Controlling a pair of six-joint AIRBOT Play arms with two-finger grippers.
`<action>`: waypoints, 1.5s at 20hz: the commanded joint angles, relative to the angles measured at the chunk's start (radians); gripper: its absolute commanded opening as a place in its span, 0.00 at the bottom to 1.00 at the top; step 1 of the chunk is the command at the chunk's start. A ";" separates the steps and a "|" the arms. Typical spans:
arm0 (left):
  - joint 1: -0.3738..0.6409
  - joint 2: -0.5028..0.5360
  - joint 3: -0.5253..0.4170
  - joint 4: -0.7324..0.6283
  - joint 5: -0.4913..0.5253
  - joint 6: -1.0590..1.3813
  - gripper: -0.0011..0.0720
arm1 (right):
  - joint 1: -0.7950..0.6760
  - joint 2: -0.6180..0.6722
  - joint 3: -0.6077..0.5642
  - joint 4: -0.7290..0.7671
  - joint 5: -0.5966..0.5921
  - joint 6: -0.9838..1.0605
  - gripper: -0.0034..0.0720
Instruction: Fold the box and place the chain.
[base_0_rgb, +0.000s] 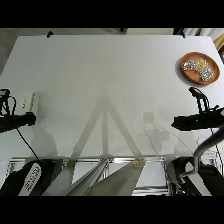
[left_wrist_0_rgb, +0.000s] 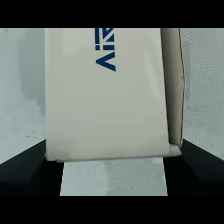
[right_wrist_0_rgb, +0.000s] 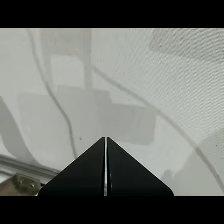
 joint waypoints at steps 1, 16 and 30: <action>0.004 -0.019 -0.023 -0.070 -0.034 0.072 0.02 | 0.000 0.000 0.001 0.001 -0.001 -0.016 0.07; -0.006 -0.037 0.006 -0.137 -0.083 0.102 0.81 | 0.000 0.000 0.001 0.001 0.006 -0.019 0.07; -0.006 -0.309 0.311 -0.123 -0.291 0.048 0.97 | 0.000 0.000 0.001 0.002 -0.025 -0.039 0.07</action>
